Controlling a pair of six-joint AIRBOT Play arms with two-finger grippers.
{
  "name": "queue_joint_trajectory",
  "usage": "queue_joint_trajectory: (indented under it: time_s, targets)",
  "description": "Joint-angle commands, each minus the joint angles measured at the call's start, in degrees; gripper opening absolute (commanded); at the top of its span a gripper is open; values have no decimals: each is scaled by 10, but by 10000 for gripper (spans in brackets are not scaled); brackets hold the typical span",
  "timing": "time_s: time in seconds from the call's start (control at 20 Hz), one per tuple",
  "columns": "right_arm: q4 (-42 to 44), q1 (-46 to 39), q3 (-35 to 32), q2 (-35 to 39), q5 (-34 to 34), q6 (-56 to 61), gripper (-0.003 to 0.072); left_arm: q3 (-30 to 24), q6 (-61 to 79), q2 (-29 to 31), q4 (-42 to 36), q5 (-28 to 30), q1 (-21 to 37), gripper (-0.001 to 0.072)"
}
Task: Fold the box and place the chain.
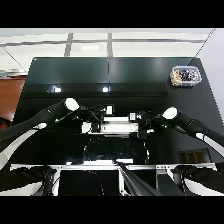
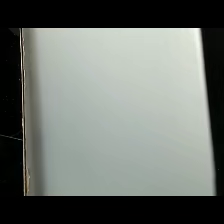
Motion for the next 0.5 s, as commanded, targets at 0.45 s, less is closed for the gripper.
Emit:
queue_joint_trajectory:
  time_s: [0.45]
  targets:
    - [1,-1,0,0,4,2,468,0,0,0,0,4,0,29]
